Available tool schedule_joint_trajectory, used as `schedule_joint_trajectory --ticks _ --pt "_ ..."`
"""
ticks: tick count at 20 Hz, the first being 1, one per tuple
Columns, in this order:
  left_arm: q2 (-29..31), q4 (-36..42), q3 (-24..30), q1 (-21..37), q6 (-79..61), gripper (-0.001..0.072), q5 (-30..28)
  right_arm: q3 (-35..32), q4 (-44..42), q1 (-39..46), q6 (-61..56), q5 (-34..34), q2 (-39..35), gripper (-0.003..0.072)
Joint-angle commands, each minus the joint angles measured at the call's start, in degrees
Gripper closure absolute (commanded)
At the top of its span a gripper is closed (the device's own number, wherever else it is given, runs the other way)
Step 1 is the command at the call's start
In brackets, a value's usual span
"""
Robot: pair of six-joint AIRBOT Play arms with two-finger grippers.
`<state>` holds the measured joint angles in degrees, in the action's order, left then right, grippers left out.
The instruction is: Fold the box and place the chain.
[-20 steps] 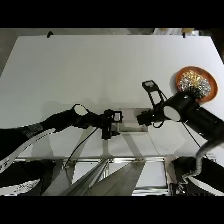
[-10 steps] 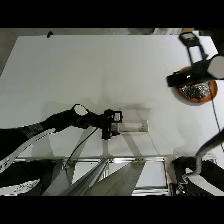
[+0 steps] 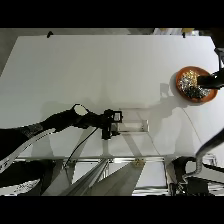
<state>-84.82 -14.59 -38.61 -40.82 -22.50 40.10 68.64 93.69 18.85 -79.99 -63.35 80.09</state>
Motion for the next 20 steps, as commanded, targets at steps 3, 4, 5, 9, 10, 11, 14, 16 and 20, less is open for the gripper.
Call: schedule_joint_trajectory --ticks 3,4,5,9,10,11,14,16,20 --pt "0.00 0.00 0.00 0.02 0.00 0.0438 0.00 0.04 -1.51 1.75 1.03 3.26 8.94 0.0486" --pt "0.00 0.00 0.00 0.02 0.00 0.0438 0.00 0.04 -1.88 1.75 1.03 3.76 9.88 0.0486" --pt "0.00 0.00 0.00 0.00 0.00 0.0438 0.00 0.04 -2.45 1.75 1.03 4.46 10.62 0.0487" --pt "0.00 0.00 0.00 0.00 0.00 0.0438 0.00 0.04 -3.15 1.75 1.03 7.15 10.99 0.0490" --pt "0.00 0.00 0.00 0.00 0.00 0.0438 0.00 0.04 -3.13 1.75 1.03 7.43 10.99 0.0491" --pt "0.00 0.00 0.00 0.02 0.00 0.0438 0.00 0.04 -3.13 1.75 1.03 7.56 10.99 0.0491" --pt "0.00 0.00 0.00 0.02 0.00 0.0438 0.00 0.04 -3.15 1.75 1.03 8.07 10.99 0.0525" --pt "0.00 0.00 0.00 0.00 0.00 0.0438 0.00 0.04 -3.13 1.75 1.03 7.02 10.91 0.0675" --pt "0.00 0.00 0.00 0.00 0.00 0.0438 0.00 0.04 -2.91 1.75 1.03 3.74 7.39 0.0675"
